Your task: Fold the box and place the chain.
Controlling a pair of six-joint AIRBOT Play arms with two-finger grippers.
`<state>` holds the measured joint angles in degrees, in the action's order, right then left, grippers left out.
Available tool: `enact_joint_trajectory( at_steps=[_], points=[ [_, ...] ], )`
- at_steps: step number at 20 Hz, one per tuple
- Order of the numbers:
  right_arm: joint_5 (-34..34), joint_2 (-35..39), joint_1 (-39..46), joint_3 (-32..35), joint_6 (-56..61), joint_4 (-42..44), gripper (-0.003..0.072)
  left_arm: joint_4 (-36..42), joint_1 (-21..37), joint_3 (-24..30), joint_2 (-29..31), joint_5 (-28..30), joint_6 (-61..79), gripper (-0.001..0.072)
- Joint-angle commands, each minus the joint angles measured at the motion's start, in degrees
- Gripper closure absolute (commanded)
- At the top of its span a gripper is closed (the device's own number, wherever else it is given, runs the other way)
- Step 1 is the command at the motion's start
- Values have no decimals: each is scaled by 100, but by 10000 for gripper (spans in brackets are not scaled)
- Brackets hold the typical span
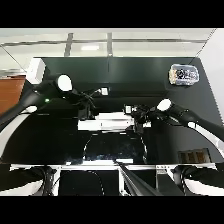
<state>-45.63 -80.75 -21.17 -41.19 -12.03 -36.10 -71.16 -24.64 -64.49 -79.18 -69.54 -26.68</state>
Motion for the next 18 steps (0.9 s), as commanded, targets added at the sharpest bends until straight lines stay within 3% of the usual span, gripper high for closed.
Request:
enact_joint_trajectory(
  at_steps=[1, 3, 5, 9, 14, 16, 18],
  points=[
    [-4, 0, -2, 4, 0, -13, 266, 7, 262, -26, 319, -1038, -944, 689],
    [-15, 0, -2, 4, 0, -15, 266, 1235, 380, 162, 321, -1803, -964, 687],
    [-15, 0, -2, 4, 0, -15, 266, 2702, 304, 656, 319, -1794, -957, 687],
    [-15, 0, -2, 4, 0, -15, 266, 3692, -48, 1322, 319, -92, -584, 687],
    [-13, 0, -2, 4, 0, -13, 266, 4041, 192, 1346, 313, 2658, -562, 685],
    [-13, 0, -2, 4, -2, -15, 266, 3915, 210, 1346, 267, 3174, -562, 684],
    [-13, 0, -2, 4, 0, -13, 266, 3661, 210, 1342, 111, 3139, -568, 685]
  ],
)
